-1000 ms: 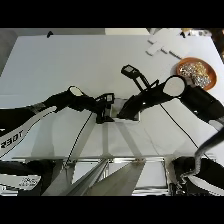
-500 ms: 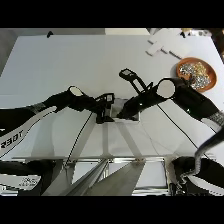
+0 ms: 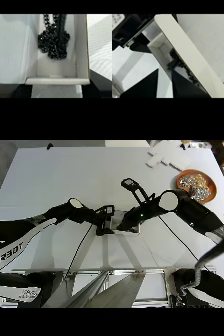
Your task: Fold the box and place the chain.
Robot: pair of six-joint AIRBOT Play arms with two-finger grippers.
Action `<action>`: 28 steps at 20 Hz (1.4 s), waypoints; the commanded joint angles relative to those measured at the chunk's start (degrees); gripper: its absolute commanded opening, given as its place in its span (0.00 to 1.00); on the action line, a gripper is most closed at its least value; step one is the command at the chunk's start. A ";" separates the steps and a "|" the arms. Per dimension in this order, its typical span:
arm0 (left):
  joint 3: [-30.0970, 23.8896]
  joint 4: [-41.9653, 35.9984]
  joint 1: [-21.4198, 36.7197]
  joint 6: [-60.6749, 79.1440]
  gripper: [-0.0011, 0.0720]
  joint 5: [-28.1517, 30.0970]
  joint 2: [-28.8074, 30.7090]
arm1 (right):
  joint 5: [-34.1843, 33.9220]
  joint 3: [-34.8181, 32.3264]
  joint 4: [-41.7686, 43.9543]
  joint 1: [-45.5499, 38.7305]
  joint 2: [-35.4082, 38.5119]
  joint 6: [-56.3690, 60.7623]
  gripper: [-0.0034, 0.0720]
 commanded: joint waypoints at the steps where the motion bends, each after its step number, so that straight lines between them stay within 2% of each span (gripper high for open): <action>1: 0.00 0.02 -0.02 0.02 0.15 0.00 0.02 | -0.13 0.00 -0.26 0.00 2.47 -0.07 0.35; 7: 0.00 0.02 -0.02 0.02 0.15 0.00 0.02 | 0.26 0.90 -0.66 -1.70 7.93 -0.04 0.34; 10: 0.00 0.02 -0.02 0.02 0.15 0.00 0.02 | 5.79 5.18 -3.39 -8.00 12.13 0.33 0.34; 14: 0.00 0.02 -0.02 0.02 0.15 0.02 0.02 | 7.17 9.05 -9.92 -19.98 12.17 4.72 0.34; 16: 0.00 0.02 -0.02 0.00 0.15 0.00 0.02 | 7.56 9.05 -13.62 -24.17 8.66 5.03 0.35; 18: 0.00 0.02 -0.02 0.02 0.15 0.02 0.02 | 6.91 9.05 -17.46 -25.57 3.69 5.92 0.50; 25: 0.00 0.02 -0.02 0.02 0.15 0.00 0.02 | 5.51 9.05 -20.52 -25.59 -17.35 6.05 0.50; 28: 0.00 0.02 -0.02 0.00 0.15 0.00 0.02 | 4.81 9.05 -20.52 -25.57 -22.08 6.05 0.50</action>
